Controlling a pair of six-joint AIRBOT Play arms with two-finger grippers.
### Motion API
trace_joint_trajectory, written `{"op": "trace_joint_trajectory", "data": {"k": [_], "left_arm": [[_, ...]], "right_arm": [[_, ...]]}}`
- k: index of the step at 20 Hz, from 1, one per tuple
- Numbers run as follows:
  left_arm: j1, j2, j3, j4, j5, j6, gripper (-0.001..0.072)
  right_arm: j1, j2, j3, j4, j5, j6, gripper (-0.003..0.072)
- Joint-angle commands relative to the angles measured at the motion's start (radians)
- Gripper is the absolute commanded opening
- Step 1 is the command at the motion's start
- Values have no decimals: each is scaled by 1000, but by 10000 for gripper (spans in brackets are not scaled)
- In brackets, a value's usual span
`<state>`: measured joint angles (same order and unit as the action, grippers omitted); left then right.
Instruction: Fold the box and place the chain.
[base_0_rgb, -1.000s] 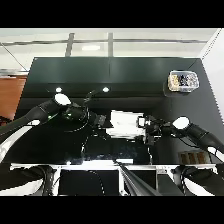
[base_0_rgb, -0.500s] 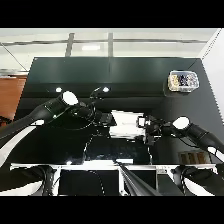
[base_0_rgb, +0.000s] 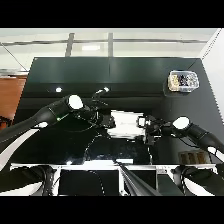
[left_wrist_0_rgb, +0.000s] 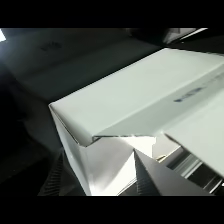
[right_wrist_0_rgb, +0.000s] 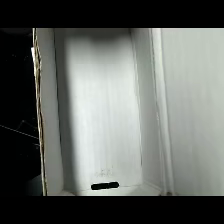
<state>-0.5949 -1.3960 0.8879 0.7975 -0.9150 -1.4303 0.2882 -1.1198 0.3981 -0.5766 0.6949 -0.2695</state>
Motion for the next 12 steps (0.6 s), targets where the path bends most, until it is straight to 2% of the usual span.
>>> {"op": "trace_joint_trajectory", "data": {"k": [1,7,12], "left_arm": [[-9,0,1,45,9,-44,493],[-55,0,2,100,69,-127,491],[-165,-9,94,404,24,-344,491]], "right_arm": [[1,-1,0,0,0,0,98],[1,-1,0,0,0,0,98],[1,-1,0,0,0,1,98]]}}
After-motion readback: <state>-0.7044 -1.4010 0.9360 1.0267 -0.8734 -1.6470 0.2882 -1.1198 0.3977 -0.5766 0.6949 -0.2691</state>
